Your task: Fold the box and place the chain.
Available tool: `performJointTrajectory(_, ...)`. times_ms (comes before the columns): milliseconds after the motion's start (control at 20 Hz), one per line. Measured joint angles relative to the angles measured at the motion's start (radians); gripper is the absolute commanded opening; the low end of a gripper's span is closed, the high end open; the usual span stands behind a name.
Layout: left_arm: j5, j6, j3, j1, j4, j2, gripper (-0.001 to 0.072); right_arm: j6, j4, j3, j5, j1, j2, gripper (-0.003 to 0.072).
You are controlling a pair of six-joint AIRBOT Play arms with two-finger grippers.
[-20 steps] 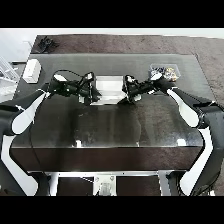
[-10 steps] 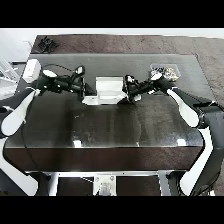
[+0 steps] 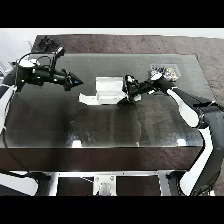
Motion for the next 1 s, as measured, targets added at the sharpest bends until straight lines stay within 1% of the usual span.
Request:
performJointTrajectory(150, 0.017, -0.255, -0.003, 0.006, 0.102, 0.024, 0.0015, 0.0, 0.0, 0.0, 0.0, 0.0, 0.0, 0.0569)
performJointTrajectory(350, 0.042, -0.485, -0.028, 0.01, 0.183, 0.035, 0.0015, 0.0, 0.0, 0.0, 0.0, 0.0, 0.0, 0.0569)
performJointTrajectory(600, 0.1, -0.628, -0.057, 0.011, 0.241, 0.04, 0.0017, 0.0, 0.0, 0.0, 0.001, 0.0, 0.0, 0.0569)
performJointTrajectory(750, 0.137, -0.681, -0.111, 0.011, 0.272, 0.039, 0.002, 0.0, 0.0, 0.0, 0.001, 0.0, 0.0, 0.0569)
performJointTrajectory(900, 0.174, -0.717, -0.158, 0.01, 0.278, 0.03, 0.002, 0.0, 0.0, 0.0, 0.001, 0.0, 0.0, 0.0569)
performJointTrajectory(1000, 0.179, -0.719, -0.173, 0.01, 0.261, 0.011, 0.002, 0.0, 0.0, 0.0, 0.001, 0.0, 0.0, 0.0569)
